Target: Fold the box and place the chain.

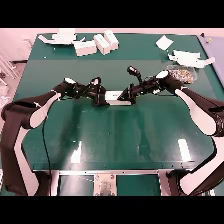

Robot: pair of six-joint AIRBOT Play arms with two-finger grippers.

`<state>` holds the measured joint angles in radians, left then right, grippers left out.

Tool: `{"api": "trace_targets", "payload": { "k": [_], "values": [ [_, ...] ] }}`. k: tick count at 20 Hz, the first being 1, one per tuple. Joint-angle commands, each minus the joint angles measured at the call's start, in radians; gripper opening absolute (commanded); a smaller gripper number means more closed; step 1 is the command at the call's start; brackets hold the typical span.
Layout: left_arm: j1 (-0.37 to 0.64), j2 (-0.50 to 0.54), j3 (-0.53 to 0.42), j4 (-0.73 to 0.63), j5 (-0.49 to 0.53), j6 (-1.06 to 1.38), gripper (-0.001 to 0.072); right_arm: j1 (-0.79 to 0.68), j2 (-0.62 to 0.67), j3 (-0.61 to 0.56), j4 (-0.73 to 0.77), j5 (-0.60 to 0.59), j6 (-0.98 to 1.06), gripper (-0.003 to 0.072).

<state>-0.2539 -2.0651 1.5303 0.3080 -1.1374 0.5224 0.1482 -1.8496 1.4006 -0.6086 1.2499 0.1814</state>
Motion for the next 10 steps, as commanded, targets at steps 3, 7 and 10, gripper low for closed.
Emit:
{"api": "trace_targets", "payload": {
  "k": [3, 7, 10],
  "values": [
    [0.0, 0.001, 0.001, 0.0, 0.002, 0.002, 0.0509, 0.0, 0.084, 0.033, 0.084, -0.008, 0.023, 0.0009],
    [0.0, 0.001, 0.001, 0.0, 0.002, 0.002, 0.0509, 0.0, 0.163, 0.032, 0.09, -0.008, 0.082, 0.0009],
    [0.0, 0.001, 0.001, -0.001, 0.002, 0.002, 0.0509, -0.009, 0.235, 0.032, 0.095, -0.012, 0.143, 0.0008]
  ]
}}
